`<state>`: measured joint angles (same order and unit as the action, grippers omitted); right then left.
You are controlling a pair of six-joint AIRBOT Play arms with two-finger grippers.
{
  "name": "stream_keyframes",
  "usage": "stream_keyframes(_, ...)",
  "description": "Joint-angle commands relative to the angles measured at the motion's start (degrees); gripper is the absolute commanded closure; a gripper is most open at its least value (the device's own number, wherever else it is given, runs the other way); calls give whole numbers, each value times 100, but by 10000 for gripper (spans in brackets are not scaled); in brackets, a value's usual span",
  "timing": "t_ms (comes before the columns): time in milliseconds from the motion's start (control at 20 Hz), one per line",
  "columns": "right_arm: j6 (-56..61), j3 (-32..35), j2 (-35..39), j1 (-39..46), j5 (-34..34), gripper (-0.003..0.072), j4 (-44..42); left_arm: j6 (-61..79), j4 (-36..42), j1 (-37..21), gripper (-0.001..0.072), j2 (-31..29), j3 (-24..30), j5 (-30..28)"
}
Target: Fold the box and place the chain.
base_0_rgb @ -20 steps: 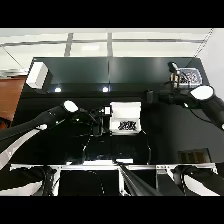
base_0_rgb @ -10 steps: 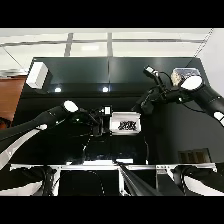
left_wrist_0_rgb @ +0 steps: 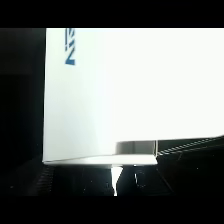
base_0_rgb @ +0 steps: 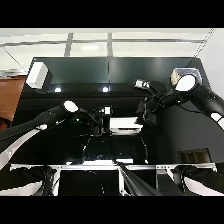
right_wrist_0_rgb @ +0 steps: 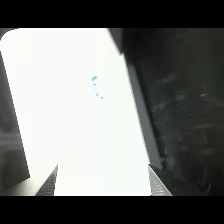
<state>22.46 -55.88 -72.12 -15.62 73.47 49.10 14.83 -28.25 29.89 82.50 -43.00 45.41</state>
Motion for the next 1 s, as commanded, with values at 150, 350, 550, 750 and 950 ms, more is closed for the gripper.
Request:
stream_keyframes(150, -37, 160, -2, -378, -13, 34, 323, -2, 2, -4, 430, 0, -4, 2)
stream_keyframes(350, -39, 271, -2, -446, -380, 34, 326, -2, 2, -4, 430, 0, -4, 2)
stream_keyframes(550, -46, 271, -2, -450, -452, 74, 343, -2, 2, -4, 430, 0, -4, 2)
stream_keyframes(750, -44, 271, -2, -450, -404, 257, 341, -2, 2, -4, 430, 0, -4, 2)
stream_keyframes(950, -44, 271, -2, -450, -411, 419, 343, -2, 2, -4, 430, 0, -4, 2)
